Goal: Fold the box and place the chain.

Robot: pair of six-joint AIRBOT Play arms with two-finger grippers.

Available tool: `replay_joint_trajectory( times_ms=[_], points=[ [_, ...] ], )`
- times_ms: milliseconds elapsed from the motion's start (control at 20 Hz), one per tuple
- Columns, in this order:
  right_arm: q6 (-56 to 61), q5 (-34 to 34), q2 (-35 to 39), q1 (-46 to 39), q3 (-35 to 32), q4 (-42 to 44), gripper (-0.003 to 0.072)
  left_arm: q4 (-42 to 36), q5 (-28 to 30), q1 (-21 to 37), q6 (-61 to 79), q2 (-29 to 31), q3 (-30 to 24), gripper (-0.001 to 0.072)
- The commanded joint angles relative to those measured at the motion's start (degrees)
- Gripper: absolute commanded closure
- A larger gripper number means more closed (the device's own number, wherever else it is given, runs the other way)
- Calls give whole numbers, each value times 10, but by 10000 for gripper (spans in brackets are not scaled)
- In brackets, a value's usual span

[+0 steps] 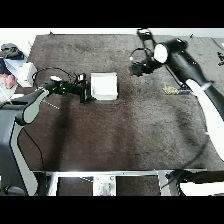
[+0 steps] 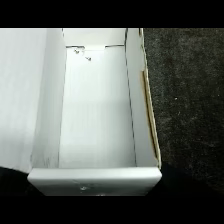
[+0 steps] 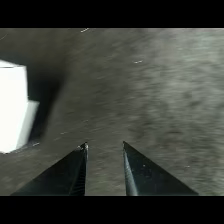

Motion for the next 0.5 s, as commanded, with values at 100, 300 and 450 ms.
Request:
replay_joint_trajectory(
  times_ms=[100,300,450],
  points=[
    [8,-146,86,-134,-177,28,394,0,0,0,0,0,0,505],
    [-40,-133,64,-226,-184,58,395,0,0,0,0,0,0,505],
    [-96,-77,16,-273,-152,90,394,0,0,0,0,0,0,505]
  ],
)
